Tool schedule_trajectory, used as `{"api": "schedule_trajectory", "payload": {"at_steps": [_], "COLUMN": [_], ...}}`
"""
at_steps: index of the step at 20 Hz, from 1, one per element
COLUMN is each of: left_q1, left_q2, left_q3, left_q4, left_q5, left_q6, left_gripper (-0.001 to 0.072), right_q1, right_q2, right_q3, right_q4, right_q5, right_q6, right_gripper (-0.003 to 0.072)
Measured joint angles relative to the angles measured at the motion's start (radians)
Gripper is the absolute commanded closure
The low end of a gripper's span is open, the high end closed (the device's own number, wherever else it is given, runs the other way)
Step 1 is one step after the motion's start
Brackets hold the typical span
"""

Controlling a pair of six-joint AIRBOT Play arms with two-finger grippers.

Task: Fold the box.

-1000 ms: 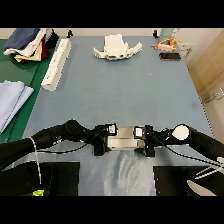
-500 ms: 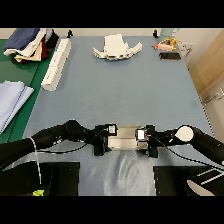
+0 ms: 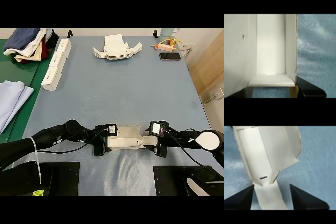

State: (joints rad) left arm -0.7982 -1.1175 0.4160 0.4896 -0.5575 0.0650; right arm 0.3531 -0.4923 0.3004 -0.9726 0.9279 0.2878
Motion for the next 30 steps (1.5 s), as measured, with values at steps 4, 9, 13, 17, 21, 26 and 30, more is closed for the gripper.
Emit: {"api": "schedule_trajectory", "payload": {"at_steps": [4,9,13,17,21,26,30], "left_q1": [0.000,0.000,0.000,0.000,0.000,0.000,0.000], "left_q2": [0.000,0.000,0.000,0.000,0.000,0.000,0.000], "left_q3": [0.000,0.000,0.000,0.000,0.000,0.000,0.000], "left_q4": [0.000,0.000,0.000,0.000,0.000,0.000,0.000], "left_q5": [0.000,0.000,0.000,0.000,0.000,0.000,0.000], "left_q6": [-0.001,-0.002,-0.002,-0.002,-0.002,-0.002,-0.002], "left_gripper": [0.0237,0.0237,0.0237,0.0236,0.0237,0.0236,0.0237], "right_q1": [-0.008,-0.010,-0.010,-0.010,-0.010,-0.010,-0.010], "right_q2": [0.072,0.098,0.103,0.104,0.062,-0.082,-0.222], "right_q3": [0.000,0.000,0.000,0.000,0.000,0.023,0.082], "right_q4": [0.089,0.346,0.503,0.579,0.472,0.467,0.522], "right_q5": [0.090,0.097,0.050,0.052,0.055,-0.006,-0.050], "right_q6": [0.119,0.569,0.784,0.866,1.015,1.000,0.914], "right_gripper": [-0.0032,-0.0032,-0.0029,0.0089,0.0547,0.0652,0.0652]}}
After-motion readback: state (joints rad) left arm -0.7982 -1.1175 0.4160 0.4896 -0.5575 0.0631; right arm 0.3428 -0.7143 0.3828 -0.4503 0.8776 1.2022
